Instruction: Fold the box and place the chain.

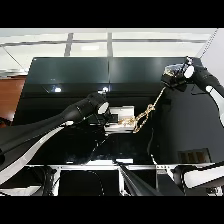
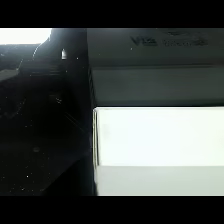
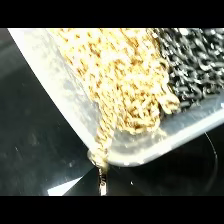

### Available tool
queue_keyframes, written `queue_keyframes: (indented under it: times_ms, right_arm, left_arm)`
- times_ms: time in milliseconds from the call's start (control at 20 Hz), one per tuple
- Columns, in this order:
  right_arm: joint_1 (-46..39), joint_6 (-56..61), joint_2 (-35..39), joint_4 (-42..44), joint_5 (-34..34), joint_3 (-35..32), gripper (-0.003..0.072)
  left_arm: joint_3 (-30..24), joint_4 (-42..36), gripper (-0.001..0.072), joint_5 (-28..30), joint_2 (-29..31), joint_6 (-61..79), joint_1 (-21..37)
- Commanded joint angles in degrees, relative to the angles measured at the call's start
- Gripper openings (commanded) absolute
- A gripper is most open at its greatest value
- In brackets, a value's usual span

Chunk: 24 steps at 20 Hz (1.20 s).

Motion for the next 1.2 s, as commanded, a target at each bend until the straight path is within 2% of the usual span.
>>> queue_keyframes:
  times_ms: [0,150,400,550,700,1150]
  right_arm:
    - [0.3,-10.3,2.6,-0.3,9.6,0.4,0.0019]
    - [1.6,-19.4,11.8,2.1,14.9,-1.5,0.0019]
    - [6.2,-25.6,36.4,13.8,15.1,-8.5,0.0019]
    - [10.1,-25.6,46.0,15.6,15.4,-8.8,0.0019]
    - [11.9,-25.6,49.2,20.2,17.3,-8.8,0.0019]
    - [16.8,-26.9,49.3,29.5,17.2,-8.8,0.0019]
  left_arm:
    - [0.0,0.0,0.0032,0.1,0.0,0.0,0.0]
    - [0.0,0.0,0.0031,0.0,0.0,0.0,0.0]
    - [0.0,0.0,0.0031,0.0,0.0,0.0,0.0]
    - [0.0,0.0,0.0031,0.0,0.0,0.0,0.0]
    - [0.0,0.0,0.0031,0.0,0.0,0.0,0.0]
    - [0.0,0.0,0.0031,0.0,0.0,0.0,0.0]
